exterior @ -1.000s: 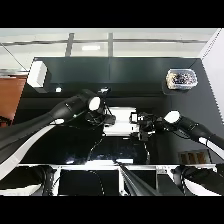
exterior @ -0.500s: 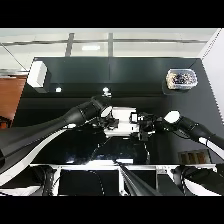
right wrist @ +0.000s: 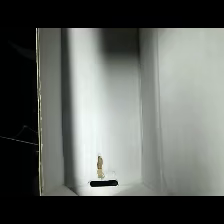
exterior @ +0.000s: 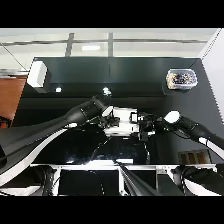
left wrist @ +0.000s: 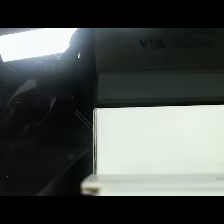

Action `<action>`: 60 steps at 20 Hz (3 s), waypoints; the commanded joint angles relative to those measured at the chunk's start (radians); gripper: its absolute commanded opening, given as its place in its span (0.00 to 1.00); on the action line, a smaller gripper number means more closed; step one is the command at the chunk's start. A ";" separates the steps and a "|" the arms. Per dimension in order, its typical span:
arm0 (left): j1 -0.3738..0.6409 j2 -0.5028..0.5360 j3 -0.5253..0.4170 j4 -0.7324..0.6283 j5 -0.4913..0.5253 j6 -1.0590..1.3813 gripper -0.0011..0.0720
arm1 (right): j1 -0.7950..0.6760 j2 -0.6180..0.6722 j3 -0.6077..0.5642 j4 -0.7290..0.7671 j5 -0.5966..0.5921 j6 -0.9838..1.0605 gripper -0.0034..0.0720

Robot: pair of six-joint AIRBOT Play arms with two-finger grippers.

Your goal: Fold the box and place the chain.

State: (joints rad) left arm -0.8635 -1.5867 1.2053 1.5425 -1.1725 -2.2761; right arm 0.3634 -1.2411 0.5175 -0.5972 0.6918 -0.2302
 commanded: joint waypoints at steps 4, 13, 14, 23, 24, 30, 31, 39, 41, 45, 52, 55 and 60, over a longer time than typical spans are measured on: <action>0.000 0.000 0.002 -0.006 -0.011 -0.018 0.65 | 0.000 -0.001 0.000 0.002 -0.001 0.002 0.22; -0.001 0.000 0.002 0.001 -0.015 -0.047 0.05 | 0.000 -0.001 0.000 -0.008 0.000 0.027 0.50; 0.000 0.000 0.002 0.001 -0.015 -0.047 0.05 | 0.000 0.003 0.001 -0.029 -0.008 0.066 0.73; 0.002 0.001 0.002 -0.020 -0.012 -0.066 0.05 | -0.008 0.160 0.018 -0.321 0.131 0.306 0.87; 0.002 0.001 0.002 -0.034 -0.007 -0.066 0.05 | -0.008 0.160 0.018 -0.321 0.130 0.288 0.87; 0.001 0.001 0.002 -0.036 0.001 -0.078 0.05 | -0.007 0.158 0.018 -0.264 0.034 0.190 0.87; 0.002 0.001 0.002 -0.035 0.000 -0.078 0.05 | -0.007 0.158 0.018 -0.238 0.029 0.179 0.87; 0.001 0.001 0.002 -0.037 0.000 -0.077 0.05 | -0.001 0.158 0.018 -0.127 0.044 0.136 0.59; 0.001 0.000 0.002 -0.033 -0.010 -0.077 0.05 | 0.011 0.157 0.018 -0.109 0.046 0.151 0.47; 0.001 0.000 0.002 -0.033 -0.010 -0.077 0.05 | 0.028 0.155 0.018 -0.109 0.045 0.234 0.30; 0.001 0.000 0.002 -0.034 -0.010 -0.077 0.05 | 0.029 0.155 0.018 -0.118 0.046 0.314 0.64; 0.001 0.000 0.002 -0.034 -0.010 -0.077 0.05 | 0.029 0.155 0.018 -0.121 0.048 0.313 0.64; 0.001 0.000 0.002 -0.034 -0.010 -0.077 0.05 | 0.034 0.152 0.018 -0.108 0.047 0.313 0.59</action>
State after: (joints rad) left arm -0.8623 -1.5867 1.2068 1.5078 -1.1805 -2.3547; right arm 0.3935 -1.0866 0.5346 -0.7124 0.7395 0.0792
